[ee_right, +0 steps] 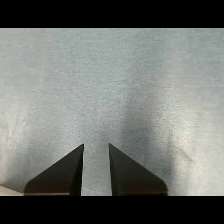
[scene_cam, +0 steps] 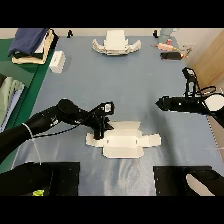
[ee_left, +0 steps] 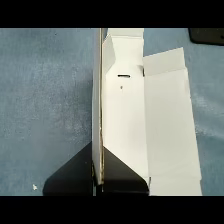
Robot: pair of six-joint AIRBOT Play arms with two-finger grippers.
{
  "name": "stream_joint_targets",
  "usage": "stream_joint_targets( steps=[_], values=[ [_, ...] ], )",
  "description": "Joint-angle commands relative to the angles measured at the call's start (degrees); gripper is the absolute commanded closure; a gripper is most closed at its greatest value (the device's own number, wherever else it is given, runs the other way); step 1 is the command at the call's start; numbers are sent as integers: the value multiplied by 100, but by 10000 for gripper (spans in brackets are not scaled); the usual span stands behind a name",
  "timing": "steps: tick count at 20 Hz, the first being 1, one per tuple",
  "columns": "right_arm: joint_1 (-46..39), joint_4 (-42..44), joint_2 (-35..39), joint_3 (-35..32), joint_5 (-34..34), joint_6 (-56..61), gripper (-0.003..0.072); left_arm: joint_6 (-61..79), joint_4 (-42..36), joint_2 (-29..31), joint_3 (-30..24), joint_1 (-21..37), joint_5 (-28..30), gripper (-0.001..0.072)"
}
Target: Fold the box.
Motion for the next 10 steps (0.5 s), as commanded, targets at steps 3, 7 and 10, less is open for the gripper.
stream_joint_targets(
  steps=[3, 7, 10],
  values=[
    [0, 2, -2, -4, 2, 0, 453, 741, -90, 286, 79, -61, 592, 696],
    [0, 37, -2, -2, 2, 0, 453, 745, -87, 295, 74, -538, 1368, 696],
    [0, 68, -2, -4, 2, -2, 453, 741, -98, 293, 26, -708, 1589, 697]
  ],
)
